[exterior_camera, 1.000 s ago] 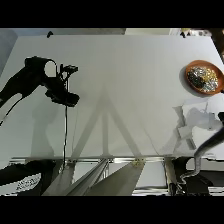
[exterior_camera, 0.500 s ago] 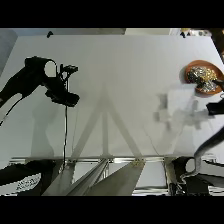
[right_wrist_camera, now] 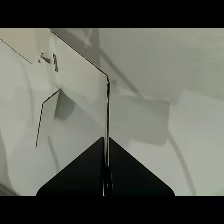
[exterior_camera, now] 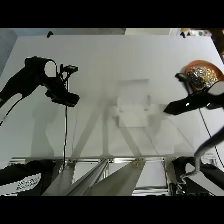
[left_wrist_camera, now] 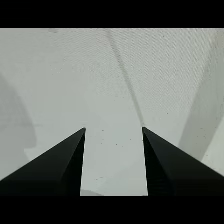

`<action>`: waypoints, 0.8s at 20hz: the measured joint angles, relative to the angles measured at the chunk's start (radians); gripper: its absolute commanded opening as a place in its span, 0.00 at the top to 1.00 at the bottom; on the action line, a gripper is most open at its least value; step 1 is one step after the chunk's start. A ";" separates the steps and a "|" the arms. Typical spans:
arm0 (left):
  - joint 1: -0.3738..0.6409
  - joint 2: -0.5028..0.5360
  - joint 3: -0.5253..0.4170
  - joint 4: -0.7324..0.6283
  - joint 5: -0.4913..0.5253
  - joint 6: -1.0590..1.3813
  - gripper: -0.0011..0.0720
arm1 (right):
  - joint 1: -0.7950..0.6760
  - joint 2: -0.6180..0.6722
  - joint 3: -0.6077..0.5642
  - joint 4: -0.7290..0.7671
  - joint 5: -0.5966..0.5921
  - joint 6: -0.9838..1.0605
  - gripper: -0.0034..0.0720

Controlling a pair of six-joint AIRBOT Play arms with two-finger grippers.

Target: Fold the box and place the chain.

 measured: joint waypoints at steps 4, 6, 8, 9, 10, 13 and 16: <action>0.000 0.000 0.000 -0.001 0.012 0.000 0.43 | 0.130 0.078 -0.125 0.030 -0.060 0.042 0.93; 0.000 0.000 0.000 -0.018 0.042 0.000 0.43 | 0.175 0.093 -0.154 0.037 -0.077 0.052 0.93; 0.000 0.000 0.000 -0.060 0.083 0.011 0.43 | 0.207 0.100 -0.169 0.040 -0.093 0.060 0.93; 0.000 0.000 0.000 -0.089 0.108 0.029 0.43 | 0.218 0.103 -0.173 0.042 -0.100 0.061 0.93; -0.001 0.000 0.000 -0.118 0.135 0.050 0.44 | 0.227 0.104 -0.177 0.044 -0.107 0.064 0.93; -0.007 0.000 0.000 -0.166 0.201 0.100 0.61 | 0.241 0.107 -0.182 0.047 -0.122 0.065 0.93; -0.012 0.000 0.000 -0.196 0.245 0.124 0.35 | 0.246 0.108 -0.185 0.049 -0.130 0.066 0.93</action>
